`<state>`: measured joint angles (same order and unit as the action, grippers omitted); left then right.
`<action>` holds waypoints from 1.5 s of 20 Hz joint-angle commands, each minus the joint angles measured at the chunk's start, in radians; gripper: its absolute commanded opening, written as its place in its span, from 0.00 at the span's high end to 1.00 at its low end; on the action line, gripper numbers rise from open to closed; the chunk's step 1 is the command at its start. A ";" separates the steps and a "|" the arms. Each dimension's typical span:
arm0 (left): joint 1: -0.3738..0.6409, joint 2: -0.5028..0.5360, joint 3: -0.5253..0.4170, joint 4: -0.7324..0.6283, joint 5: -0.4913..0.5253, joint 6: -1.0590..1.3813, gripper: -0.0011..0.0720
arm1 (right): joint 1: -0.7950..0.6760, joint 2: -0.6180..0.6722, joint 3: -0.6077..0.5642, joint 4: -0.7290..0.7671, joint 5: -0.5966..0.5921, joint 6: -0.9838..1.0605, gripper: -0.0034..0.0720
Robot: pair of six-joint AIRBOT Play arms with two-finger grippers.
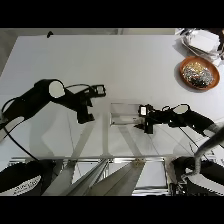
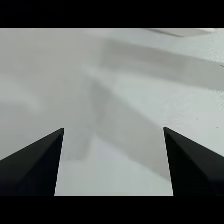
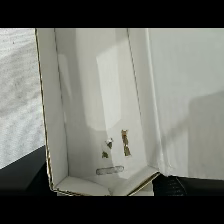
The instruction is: Fold the box and place the chain.
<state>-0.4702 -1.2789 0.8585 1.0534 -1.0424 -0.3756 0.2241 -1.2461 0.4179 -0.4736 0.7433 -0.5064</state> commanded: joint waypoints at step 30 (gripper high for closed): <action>-0.122 -0.245 -0.074 -0.507 0.216 0.529 0.03 | 0.000 0.001 0.000 0.000 0.001 0.000 0.39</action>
<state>-0.5903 -1.5112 0.7845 0.5507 -0.8242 0.1509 0.2241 -1.2461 0.4183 -0.4736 0.7437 -0.5064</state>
